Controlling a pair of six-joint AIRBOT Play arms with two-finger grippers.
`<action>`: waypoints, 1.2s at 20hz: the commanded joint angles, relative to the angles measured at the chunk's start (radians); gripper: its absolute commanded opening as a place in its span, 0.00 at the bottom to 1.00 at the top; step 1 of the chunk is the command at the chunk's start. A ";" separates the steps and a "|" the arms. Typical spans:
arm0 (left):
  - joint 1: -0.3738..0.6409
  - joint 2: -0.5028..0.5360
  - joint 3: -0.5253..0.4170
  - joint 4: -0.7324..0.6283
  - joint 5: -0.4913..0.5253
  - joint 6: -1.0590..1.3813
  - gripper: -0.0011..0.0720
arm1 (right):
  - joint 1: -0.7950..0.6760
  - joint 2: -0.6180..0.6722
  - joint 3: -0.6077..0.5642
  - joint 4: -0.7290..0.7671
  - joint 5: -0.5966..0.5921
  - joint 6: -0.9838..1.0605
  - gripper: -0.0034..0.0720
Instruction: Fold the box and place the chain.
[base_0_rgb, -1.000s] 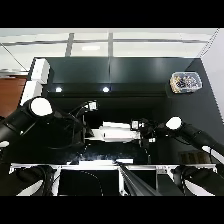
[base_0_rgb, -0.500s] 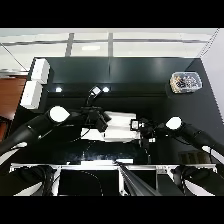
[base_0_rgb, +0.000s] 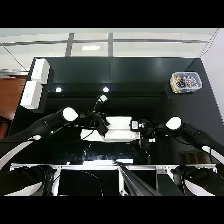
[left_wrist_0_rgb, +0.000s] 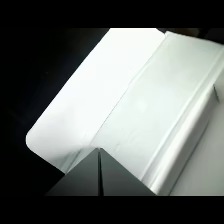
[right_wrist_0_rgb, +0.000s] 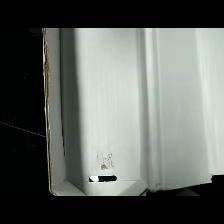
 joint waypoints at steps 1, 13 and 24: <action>0.037 0.000 0.023 0.086 -0.074 0.003 0.05 | 0.000 -0.001 0.000 0.003 -0.006 0.003 0.63; 0.328 0.304 -0.064 0.220 -0.531 0.254 0.93 | 0.000 -0.001 0.000 0.005 -0.006 0.003 0.63; 0.140 0.116 -0.132 -0.021 -0.168 0.561 0.96 | 0.000 -0.001 0.000 0.005 -0.007 0.003 0.63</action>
